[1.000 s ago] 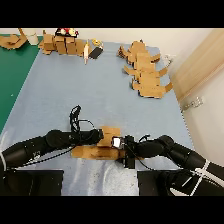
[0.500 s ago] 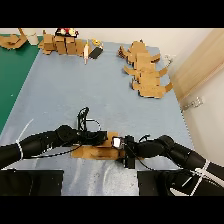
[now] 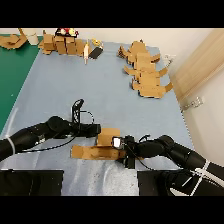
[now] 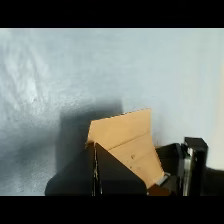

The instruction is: Fold the box.

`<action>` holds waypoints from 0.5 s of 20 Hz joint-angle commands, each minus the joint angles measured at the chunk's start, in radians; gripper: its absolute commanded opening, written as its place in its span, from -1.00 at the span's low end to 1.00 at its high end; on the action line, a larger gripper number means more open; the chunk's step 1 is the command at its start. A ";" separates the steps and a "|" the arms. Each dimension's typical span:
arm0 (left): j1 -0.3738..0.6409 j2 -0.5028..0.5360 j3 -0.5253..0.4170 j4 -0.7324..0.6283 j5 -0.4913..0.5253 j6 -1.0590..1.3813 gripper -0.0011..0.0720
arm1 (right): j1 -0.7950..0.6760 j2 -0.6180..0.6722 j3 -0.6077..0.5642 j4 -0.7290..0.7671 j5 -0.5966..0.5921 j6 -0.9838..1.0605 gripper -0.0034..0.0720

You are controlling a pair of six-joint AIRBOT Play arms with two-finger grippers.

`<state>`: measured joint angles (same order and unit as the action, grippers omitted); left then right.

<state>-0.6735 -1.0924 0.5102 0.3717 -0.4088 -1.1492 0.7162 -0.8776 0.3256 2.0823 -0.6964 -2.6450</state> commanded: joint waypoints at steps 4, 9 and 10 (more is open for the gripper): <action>0.035 0.236 0.002 0.476 -0.250 0.198 -0.96 | 0.001 0.000 0.000 0.000 -0.001 0.000 0.42; -0.154 0.418 -0.032 0.850 -0.339 0.236 -0.93 | 0.000 0.000 0.000 0.000 -0.001 0.000 0.42; -0.198 0.419 -0.043 0.888 -0.347 0.277 -0.37 | 0.001 0.000 0.000 0.000 -0.001 0.000 0.42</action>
